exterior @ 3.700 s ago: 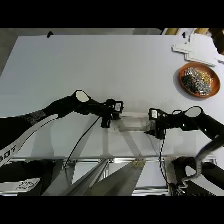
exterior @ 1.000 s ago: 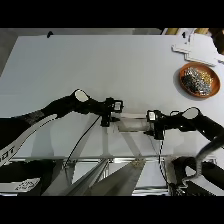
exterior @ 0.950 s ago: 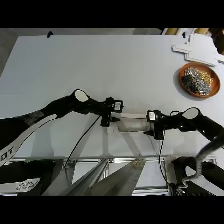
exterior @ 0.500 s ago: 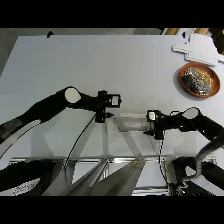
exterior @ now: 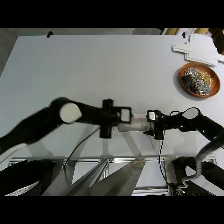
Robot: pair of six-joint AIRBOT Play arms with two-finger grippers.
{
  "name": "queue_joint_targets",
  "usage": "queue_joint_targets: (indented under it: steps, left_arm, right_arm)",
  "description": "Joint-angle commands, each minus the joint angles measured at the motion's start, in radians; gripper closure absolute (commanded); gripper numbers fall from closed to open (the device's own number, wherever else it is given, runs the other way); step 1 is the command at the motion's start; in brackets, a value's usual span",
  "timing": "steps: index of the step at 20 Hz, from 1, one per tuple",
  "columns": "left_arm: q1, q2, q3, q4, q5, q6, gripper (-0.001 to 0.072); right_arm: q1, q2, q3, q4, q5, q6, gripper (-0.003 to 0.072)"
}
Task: Fold the box and place the chain.
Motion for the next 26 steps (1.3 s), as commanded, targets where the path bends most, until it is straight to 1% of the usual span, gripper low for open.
queue_joint_targets:
  steps: [1,4,8,10,14,17,20,23,24,26]
  left_arm:
    - [-0.102,-0.086,0.001,-0.053,0.218,-0.079,0.0701]
    - [-0.074,-0.153,0.005,-0.126,0.348,-0.079,0.0701]
    - [-0.015,-0.200,0.027,-0.192,0.466,-0.078,0.0702]
    - [0.019,-0.243,0.057,-0.241,0.461,-0.078,0.0702]
    - [0.043,-0.362,0.105,-0.242,0.417,-0.079,0.0701]
    - [0.042,-0.393,0.105,-0.244,0.384,-0.078,0.0700]
    - [0.043,-0.348,0.105,-0.208,0.354,-0.078,0.0700]
    - [0.043,-0.234,0.105,-0.138,0.322,-0.079,0.0699]
    - [0.043,-0.192,0.105,-0.114,0.289,-0.079,0.0699]
    - [0.043,-0.121,0.104,-0.065,0.162,-0.101,0.0698]
  right_arm:
    - [0.000,0.000,0.000,0.000,0.001,0.000,0.0250]
    - [0.000,0.000,0.000,0.000,0.000,0.000,0.0250]
    - [0.000,0.000,0.000,0.000,0.000,0.000,0.0250]
    - [0.000,0.000,0.000,0.000,0.000,0.000,0.0250]
    - [0.000,0.000,0.000,0.000,0.000,0.000,0.0250]
    - [0.000,0.000,0.000,0.000,0.000,0.000,0.0250]
    - [0.000,0.000,0.000,0.000,0.000,0.000,0.0250]
    - [0.000,0.000,0.000,0.000,0.000,0.000,0.0250]
    - [0.000,0.000,0.000,0.000,0.000,0.000,0.0250]
    - [0.000,0.000,0.000,0.000,0.000,0.000,0.0250]
